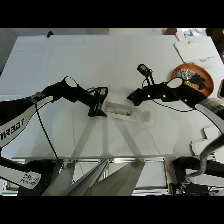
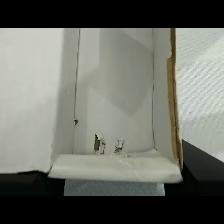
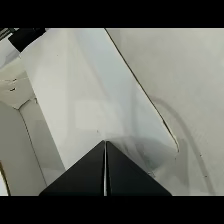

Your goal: Fold the box and place the chain.

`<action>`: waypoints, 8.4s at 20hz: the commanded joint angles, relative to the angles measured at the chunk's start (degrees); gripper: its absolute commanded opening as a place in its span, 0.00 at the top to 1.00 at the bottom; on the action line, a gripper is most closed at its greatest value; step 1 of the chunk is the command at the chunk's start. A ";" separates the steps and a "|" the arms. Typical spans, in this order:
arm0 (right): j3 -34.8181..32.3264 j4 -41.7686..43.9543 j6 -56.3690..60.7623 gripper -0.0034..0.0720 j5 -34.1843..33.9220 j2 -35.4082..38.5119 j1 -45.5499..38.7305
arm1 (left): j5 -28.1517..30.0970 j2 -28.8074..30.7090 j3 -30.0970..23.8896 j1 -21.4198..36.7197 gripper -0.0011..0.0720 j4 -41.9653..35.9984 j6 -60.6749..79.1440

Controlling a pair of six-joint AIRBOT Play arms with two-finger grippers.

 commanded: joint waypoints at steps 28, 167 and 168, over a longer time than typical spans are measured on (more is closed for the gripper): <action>-11.96 -20.06 -15.13 0.62 2.34 20.63 1.05 | 0.02 0.02 0.04 0.00 0.86 0.02 0.02; -19.74 -4.81 48.57 0.42 -21.49 18.97 12.07 | 0.02 0.02 0.04 0.00 0.86 0.02 0.02; -19.43 -4.72 48.59 0.42 -22.16 18.97 12.39 | 0.02 0.02 0.04 0.00 0.86 0.02 0.02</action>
